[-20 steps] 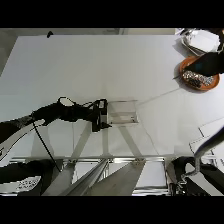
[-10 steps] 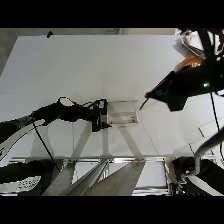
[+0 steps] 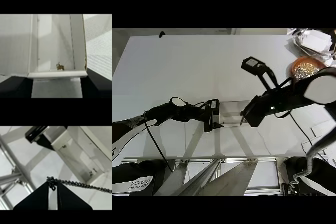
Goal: Fold the box and place the chain.
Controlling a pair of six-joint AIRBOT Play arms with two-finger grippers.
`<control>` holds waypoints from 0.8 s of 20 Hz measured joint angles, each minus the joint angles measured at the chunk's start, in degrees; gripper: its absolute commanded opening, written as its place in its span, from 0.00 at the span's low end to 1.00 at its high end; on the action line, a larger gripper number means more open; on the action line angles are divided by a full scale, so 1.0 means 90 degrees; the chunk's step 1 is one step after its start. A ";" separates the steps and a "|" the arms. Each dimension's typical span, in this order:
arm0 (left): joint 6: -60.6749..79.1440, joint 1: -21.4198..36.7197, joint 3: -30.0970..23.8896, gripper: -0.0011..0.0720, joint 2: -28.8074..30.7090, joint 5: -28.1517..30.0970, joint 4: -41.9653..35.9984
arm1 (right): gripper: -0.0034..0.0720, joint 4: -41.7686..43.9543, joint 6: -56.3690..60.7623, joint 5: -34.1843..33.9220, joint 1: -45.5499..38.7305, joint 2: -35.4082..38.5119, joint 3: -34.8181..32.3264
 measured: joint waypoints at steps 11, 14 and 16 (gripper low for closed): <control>0.0002 0.0002 0.0000 0.13 0.0000 0.0002 0.0000 | 0.06 0.0340 0.0007 -0.1338 0.0070 -0.1535 -0.0648; 0.0002 0.0000 0.0000 0.13 0.0000 0.0002 0.0000 | 0.25 0.0398 -0.0034 -0.1464 0.0182 -0.1749 -0.0661; 0.0002 0.0000 0.0000 0.13 0.0000 0.0002 0.0000 | 0.31 0.0423 -0.0083 -0.1630 0.0304 -0.1812 -0.0661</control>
